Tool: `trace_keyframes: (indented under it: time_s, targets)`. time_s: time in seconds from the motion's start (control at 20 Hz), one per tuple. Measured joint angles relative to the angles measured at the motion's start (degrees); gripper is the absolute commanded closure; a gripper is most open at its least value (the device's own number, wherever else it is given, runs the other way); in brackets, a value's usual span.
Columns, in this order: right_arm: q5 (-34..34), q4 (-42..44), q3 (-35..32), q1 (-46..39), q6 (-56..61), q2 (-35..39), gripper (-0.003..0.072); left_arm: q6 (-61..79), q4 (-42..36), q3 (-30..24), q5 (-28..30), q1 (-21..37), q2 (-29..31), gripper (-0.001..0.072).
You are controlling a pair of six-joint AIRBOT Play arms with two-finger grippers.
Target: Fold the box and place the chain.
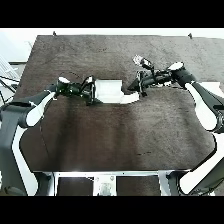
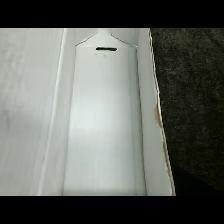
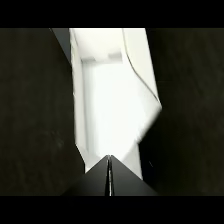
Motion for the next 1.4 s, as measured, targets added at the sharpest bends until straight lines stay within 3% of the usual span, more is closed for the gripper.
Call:
trace_keyframes:
  time_s: [0.15,0.65,1.0,1.4]
  targets:
    - [-0.87,2.97,0.00,2.75,0.55,0.31,0.0677,0.00,0.00,0.00,-0.02,0.00,0.00,0.0353]
    - [-15.69,4.42,1.64,7.93,2.93,-1.31,0.0679,0.00,0.00,0.00,-0.02,0.00,0.00,0.0353]
    - [-18.43,-1.70,7.37,8.76,10.08,-6.21,0.0679,-0.07,-0.02,0.00,-0.02,0.00,0.00,0.0353]
    - [-19.52,-4.00,8.41,8.83,11.87,-9.29,0.0680,-0.15,-0.13,0.00,-0.02,0.02,0.00,0.0353]
